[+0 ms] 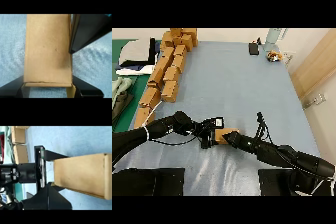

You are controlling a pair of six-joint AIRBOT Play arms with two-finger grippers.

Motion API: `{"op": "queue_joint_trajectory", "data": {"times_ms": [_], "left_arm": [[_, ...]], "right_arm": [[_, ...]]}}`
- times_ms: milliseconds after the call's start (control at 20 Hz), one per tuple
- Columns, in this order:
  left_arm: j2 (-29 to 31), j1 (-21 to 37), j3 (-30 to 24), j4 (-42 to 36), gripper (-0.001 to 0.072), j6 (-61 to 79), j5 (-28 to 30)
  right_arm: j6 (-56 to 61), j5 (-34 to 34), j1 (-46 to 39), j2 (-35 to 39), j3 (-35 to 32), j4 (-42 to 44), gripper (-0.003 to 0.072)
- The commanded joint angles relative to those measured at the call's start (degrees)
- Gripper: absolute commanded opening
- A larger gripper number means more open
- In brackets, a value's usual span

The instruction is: Fold the box.

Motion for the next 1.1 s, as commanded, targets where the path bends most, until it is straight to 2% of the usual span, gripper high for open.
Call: {"op": "queue_joint_trajectory", "data": {"times_ms": [0, 100, 150, 250, 400, 550, 700, 900, 1050], "left_arm": [[0.0, 0.0, 0.0, 0.0, 0.0527, 0.1, 0.0], [0.0, 0.0, 0.0, 0.0, 0.0527, 0.1, 0.0], [0.0, 0.0, 0.0, 0.0, 0.0527, 0.1, 0.0], [0.0, 0.0, 0.0, 0.0, 0.0527, 0.1, 0.0], [0.0, 0.0, 0.0, 0.0, 0.0526, 0.1, 0.0], [0.0, 0.0, 0.0, 0.0, 0.0527, 0.1, 0.0], [0.0, 0.0, 0.0, 0.0, 0.0527, 0.1, 0.0], [0.3, 0.1, 0.3, -0.5, 0.0527, -0.3, 0.2], [3.6, 2.2, 1.6, -0.3, 0.0527, -6.0, 0.2]], "right_arm": [[-0.5, -0.2, 0.0, -2.3, 1.6, -6.9, 0.0003], [-0.5, -2.3, -1.2, -1.8, 2.3, -11.9, 0.0003], [-0.5, -5.6, -2.4, -1.4, 3.0, -15.4, 0.0003], [-0.5, -15.5, -5.9, -1.0, 5.6, -24.1, 0.0003], [1.9, -31.7, -10.2, -1.0, 12.1, -41.7, 0.0003], [6.4, -41.6, -13.1, -1.0, 19.7, -54.4, 0.0003], [10.1, -44.7, -15.8, -1.0, 24.3, -56.2, 0.0004], [16.0, -44.7, -16.5, -1.4, 24.7, -57.4, 0.0004], [19.9, -44.7, -16.5, -2.6, 24.7, -59.6, 0.0004]]}}
